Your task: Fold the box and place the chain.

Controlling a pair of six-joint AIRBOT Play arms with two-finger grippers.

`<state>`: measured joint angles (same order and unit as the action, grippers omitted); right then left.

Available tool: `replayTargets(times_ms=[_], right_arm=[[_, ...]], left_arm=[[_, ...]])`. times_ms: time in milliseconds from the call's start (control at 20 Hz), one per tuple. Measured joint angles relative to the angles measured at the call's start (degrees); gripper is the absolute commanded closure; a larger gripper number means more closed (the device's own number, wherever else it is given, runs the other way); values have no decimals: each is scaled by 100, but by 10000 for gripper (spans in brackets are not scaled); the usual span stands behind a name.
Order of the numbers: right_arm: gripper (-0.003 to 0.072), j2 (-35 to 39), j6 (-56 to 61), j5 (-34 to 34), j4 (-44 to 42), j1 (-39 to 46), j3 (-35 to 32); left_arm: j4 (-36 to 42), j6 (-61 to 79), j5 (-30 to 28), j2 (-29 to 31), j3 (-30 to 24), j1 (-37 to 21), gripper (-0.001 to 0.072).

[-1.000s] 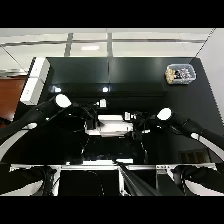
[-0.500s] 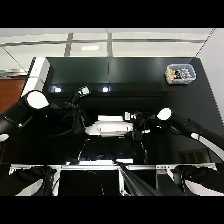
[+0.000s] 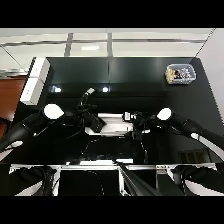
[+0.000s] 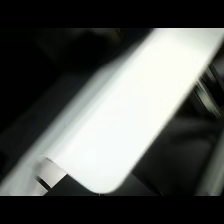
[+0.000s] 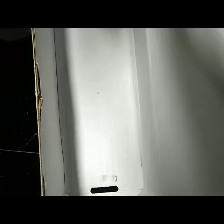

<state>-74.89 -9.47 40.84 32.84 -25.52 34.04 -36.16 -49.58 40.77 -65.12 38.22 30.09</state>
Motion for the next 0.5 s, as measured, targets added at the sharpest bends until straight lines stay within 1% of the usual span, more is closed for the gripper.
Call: replayTargets(times_ms=[100,200,350,500], right_arm=[[629,0,11,2,-2,0,0],[629,0,17,4,-4,2,0],[629,0,20,4,-4,2,0],[629,0,4,4,9,0,0]], left_arm=[[85,-17,-577,-212,24,-7,684],[127,-17,-839,-455,114,-28,684],[83,-9,-844,-820,229,-44,685],[39,11,-664,-1104,282,-48,685]])
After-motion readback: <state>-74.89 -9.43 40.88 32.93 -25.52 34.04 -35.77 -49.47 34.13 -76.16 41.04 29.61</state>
